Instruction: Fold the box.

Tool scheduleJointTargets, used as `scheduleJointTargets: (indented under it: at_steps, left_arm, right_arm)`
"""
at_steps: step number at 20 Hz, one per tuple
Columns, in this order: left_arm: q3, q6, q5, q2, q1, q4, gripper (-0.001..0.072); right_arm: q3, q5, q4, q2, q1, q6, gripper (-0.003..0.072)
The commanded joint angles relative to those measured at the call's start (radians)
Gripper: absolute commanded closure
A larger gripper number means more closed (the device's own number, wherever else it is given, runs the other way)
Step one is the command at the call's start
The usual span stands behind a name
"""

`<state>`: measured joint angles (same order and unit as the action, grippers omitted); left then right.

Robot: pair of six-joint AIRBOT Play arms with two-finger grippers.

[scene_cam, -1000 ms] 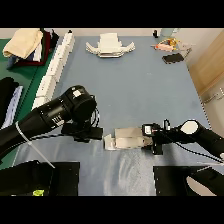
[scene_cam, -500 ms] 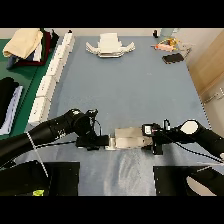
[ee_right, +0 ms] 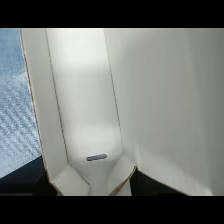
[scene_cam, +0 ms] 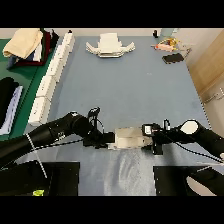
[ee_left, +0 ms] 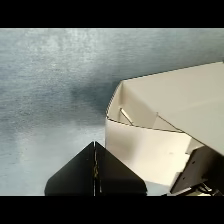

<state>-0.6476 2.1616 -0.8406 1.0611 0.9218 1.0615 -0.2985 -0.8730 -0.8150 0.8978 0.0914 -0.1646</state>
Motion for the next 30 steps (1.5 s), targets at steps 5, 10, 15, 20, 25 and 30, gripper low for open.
scheduleJointTargets:
  at_steps: [5,10,15,20,25,30]
  left_arm:
    - [0.001,-0.003,0.03,-0.071,-0.001,-0.013,0.0269]
    - [0.001,0.0,0.057,-0.07,-0.001,-0.016,0.0257]
    - [0.001,-0.001,0.098,-0.07,0.001,-0.038,0.0257]
    - [0.003,-0.004,0.168,-0.07,0.001,-0.041,0.0257]
    - [0.003,-0.021,0.206,-0.039,0.029,-0.059,0.0257]
    - [-0.01,0.003,0.222,0.003,0.088,-0.043,0.0354]
  right_arm:
    - [-0.001,0.0,0.0,0.0,0.0,0.0,0.0167]
    - [-0.001,0.0,0.0,0.0,0.0,0.0,0.0168]
    - [-0.001,0.0,0.0,0.0,0.0,0.0,0.0167]
    - [-0.001,0.0,0.0,0.0,0.0,0.0,0.0167]
    - [-0.001,0.0,0.0,0.0,0.0,0.0,0.0168]
    - [-0.001,0.0,0.0,0.0,0.0,0.0,0.0167]
